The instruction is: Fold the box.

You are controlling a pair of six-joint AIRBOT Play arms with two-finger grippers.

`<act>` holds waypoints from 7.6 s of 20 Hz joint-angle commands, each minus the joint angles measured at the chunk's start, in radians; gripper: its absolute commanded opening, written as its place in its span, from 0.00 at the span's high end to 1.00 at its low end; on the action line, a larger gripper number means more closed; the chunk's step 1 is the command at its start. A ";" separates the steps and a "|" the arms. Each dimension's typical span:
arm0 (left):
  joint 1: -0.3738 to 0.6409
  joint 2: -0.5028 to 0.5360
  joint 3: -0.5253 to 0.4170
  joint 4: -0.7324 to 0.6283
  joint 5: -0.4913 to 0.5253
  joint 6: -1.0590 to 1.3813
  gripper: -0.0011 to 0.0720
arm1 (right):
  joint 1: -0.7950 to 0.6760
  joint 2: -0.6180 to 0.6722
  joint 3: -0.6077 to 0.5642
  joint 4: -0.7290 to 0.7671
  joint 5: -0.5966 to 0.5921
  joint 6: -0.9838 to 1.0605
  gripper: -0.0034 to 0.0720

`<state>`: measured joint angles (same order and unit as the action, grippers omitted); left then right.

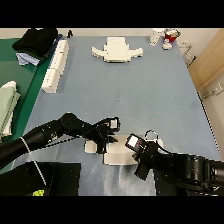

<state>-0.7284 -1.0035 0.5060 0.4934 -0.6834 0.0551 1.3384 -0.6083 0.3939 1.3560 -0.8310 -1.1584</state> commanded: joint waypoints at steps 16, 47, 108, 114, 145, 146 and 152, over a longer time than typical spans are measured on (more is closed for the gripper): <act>0.000 0.000 0.000 0.000 0.000 0.000 0.97 | 0.090 0.006 0.000 -0.087 -0.086 -0.021 0.95; 0.000 0.000 0.000 0.000 0.001 0.000 0.97 | 0.235 -0.175 -0.047 -0.277 -0.061 -0.019 0.00; 0.000 0.000 0.000 0.000 0.000 0.000 0.97 | -0.834 -0.143 -0.092 0.864 -0.008 -1.712 0.00; 0.000 0.000 0.000 0.000 0.000 0.000 0.97 | -0.834 -0.147 -0.093 0.866 -0.016 -1.712 0.00; 0.000 0.000 0.000 0.000 0.000 0.000 0.97 | -0.796 -0.203 -0.127 0.883 0.075 -1.844 0.09; 0.000 0.000 0.000 0.000 0.000 0.000 0.97 | -0.796 -0.203 -0.127 0.881 0.075 -1.844 0.10; 0.000 0.000 0.000 0.000 0.000 0.000 0.97 | -0.797 -0.203 -0.127 0.858 0.072 -1.842 0.25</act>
<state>-0.7284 -1.0035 0.5060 0.4934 -0.6834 0.0555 0.5407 -0.8101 0.2672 2.2292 -0.7525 -3.0013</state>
